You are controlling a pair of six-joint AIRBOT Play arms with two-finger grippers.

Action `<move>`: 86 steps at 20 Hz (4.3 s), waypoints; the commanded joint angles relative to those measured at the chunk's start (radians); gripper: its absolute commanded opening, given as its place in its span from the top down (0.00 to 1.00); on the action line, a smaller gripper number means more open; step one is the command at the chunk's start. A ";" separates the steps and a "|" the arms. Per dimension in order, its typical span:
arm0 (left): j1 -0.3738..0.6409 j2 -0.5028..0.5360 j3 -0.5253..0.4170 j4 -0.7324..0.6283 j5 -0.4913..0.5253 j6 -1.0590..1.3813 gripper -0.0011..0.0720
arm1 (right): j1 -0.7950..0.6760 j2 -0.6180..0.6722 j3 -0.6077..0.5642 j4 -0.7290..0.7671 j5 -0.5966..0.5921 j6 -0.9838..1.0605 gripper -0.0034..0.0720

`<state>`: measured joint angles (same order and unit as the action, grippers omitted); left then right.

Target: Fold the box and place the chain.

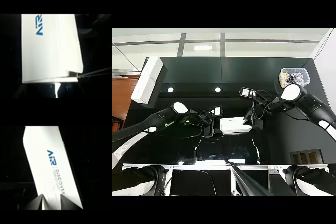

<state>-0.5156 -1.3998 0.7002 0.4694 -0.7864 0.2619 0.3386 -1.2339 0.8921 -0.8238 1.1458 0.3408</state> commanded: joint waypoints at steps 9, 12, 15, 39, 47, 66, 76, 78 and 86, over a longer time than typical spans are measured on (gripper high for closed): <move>0.000 0.000 0.001 0.001 0.000 0.000 0.59 | 0.000 0.000 0.000 0.000 0.002 0.003 0.78; 0.000 0.000 0.001 0.001 0.000 0.000 0.59 | 0.000 0.000 0.000 0.000 0.006 0.003 0.78; 0.000 0.000 0.001 0.001 0.000 0.000 0.59 | 0.012 0.000 0.000 -0.005 0.010 0.003 0.78; 0.000 0.000 0.001 0.001 0.000 0.000 0.59 | 0.032 -0.002 0.000 -0.026 -0.006 0.042 0.63; 0.000 0.000 0.001 0.001 0.000 0.000 0.59 | 0.032 -0.002 0.000 -0.045 0.000 0.042 0.73; 0.000 0.000 0.001 0.001 0.000 0.000 0.59 | 0.039 -0.002 -0.043 -0.019 -0.008 0.048 0.60; 0.000 0.000 0.001 0.000 0.000 0.000 0.59 | -0.212 0.120 -0.072 0.160 0.330 0.525 0.93; 0.000 0.000 0.001 0.000 0.000 0.000 0.59 | -0.210 0.118 -0.166 0.347 0.230 0.523 0.93; 0.000 0.000 0.001 0.000 0.000 0.000 0.59 | -0.073 0.006 -0.257 0.450 -0.126 0.660 0.93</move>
<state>-0.5163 -1.3998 0.7002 0.4698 -0.7868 0.2619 0.2298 -1.1892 0.6510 -0.3630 1.1316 0.9211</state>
